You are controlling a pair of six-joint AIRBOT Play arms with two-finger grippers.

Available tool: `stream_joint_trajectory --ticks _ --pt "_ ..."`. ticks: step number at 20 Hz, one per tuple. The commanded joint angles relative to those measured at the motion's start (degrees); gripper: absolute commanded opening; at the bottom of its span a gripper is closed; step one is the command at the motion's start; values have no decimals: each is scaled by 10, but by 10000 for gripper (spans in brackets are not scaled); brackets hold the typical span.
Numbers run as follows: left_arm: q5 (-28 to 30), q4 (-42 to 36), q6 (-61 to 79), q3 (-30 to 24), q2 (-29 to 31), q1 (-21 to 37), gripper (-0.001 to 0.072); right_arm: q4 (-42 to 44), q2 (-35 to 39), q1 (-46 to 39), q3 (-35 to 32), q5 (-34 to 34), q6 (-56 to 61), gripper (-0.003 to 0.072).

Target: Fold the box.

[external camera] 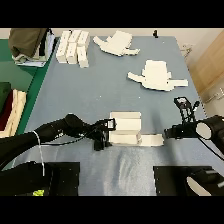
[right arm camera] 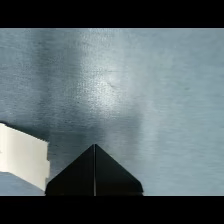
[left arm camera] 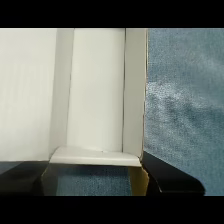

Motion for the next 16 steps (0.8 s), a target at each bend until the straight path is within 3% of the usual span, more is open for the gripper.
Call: stream_joint_trajectory --ticks 1,5,7,11,12,13,14,16 --pt "0 0 1 0 0 0 470 196 -81 -43 -12 -46 -54 3" --pt "0 0 1 0 0 0 470 305 -140 -43 -12 -27 -156 3" --pt "0 0 1 0 0 0 470 367 -124 -43 -12 -1 -199 3" --pt "0 0 1 0 0 0 470 410 -48 -43 -12 14 -203 8" --pt "0 0 1 0 0 0 470 420 -31 -43 -12 13 -203 115" --pt "0 0 1 0 0 0 470 430 -19 -43 -12 13 -203 378" --pt "0 0 1 0 0 0 470 435 -14 -43 -12 13 -203 466" --pt "0 0 1 0 0 0 470 435 -20 -38 -12 11 -203 466"
